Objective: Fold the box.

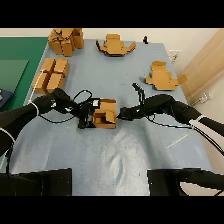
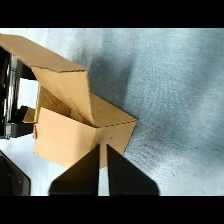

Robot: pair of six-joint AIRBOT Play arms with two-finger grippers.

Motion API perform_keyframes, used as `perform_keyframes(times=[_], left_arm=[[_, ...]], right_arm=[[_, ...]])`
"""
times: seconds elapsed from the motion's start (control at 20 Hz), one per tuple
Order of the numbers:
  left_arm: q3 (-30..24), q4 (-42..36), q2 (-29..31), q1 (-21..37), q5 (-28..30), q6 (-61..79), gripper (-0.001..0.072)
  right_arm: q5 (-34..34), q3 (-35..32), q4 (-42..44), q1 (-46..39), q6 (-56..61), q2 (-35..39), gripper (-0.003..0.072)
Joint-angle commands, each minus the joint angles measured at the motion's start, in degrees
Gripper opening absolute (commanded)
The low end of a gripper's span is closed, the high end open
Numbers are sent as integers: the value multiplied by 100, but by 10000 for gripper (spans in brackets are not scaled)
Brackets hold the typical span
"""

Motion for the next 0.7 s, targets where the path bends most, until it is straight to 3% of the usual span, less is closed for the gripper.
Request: perform_keyframes(times=[0.0, 0.25, 0.5, 0.65], left_arm=[[0, -7, 0, 0, -9, -2, 22], [0, -7, 0, 0, -7, -2, 22], [0, -7, 0, 0, 9, 2, 22], [0, -4, 0, 0, 7, 0, 22]], right_arm=[[-188, 15, 83, 7, 127, 15, 131], [-258, 15, 76, 7, 127, 9, 126], [-660, 15, -402, -2, 450, 11, 54], [-632, 15, -319, 0, 448, 11, 54]])
